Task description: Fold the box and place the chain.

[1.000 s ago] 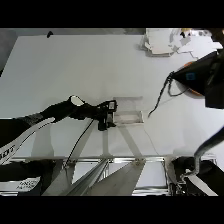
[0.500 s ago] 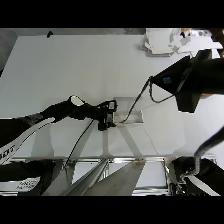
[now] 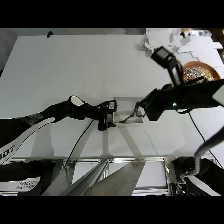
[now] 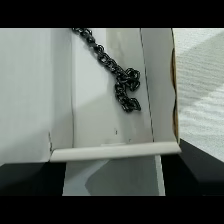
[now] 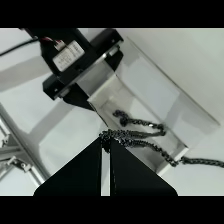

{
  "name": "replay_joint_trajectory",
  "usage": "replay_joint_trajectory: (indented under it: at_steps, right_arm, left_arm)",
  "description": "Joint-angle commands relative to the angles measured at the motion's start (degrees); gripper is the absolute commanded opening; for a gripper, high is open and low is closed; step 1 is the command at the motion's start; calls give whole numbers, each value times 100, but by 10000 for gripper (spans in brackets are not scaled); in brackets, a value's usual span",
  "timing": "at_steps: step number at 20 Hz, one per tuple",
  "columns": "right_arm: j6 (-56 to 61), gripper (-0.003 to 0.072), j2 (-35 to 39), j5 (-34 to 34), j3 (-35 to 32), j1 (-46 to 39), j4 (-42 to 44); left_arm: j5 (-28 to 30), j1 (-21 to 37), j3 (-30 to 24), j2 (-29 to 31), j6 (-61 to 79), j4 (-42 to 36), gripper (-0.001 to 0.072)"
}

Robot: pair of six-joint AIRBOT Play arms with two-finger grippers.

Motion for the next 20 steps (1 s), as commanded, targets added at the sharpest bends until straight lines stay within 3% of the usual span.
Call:
replay_joint_trajectory:
  at_steps: [1, 6, 8, 12, 14, 16, 19, 20]
  right_arm:
    - [-442, 17, -201, -737, -946, 15, 382]
    - [-601, 20, -1060, -1248, -1414, 407, 393]
    - [-584, 63, -1331, -1401, -1414, 472, 398]
    - [-531, 85, -1241, -1561, -1388, 474, 393]
    - [-345, 342, -966, -1534, -1362, 474, 334]
    - [-90, 342, -551, -1360, -1224, 474, -151]
    - [581, 333, 133, -994, -944, 474, -1676]
    - [841, 291, 310, -962, -896, 417, -2192]
  left_arm:
    - [2, 2, -2, 4, 2, 2, 150]
    - [0, 2, -2, 4, 0, 2, 150]
    - [2, 2, -2, 4, 0, 2, 150]
    - [2, 2, -2, 4, 0, 2, 150]
    - [0, 2, -2, 4, 0, 2, 150]
    - [2, 2, -2, 4, 2, 2, 150]
    - [0, 2, -2, 4, 0, 2, 150]
    - [0, 2, -2, 4, 2, 2, 150]
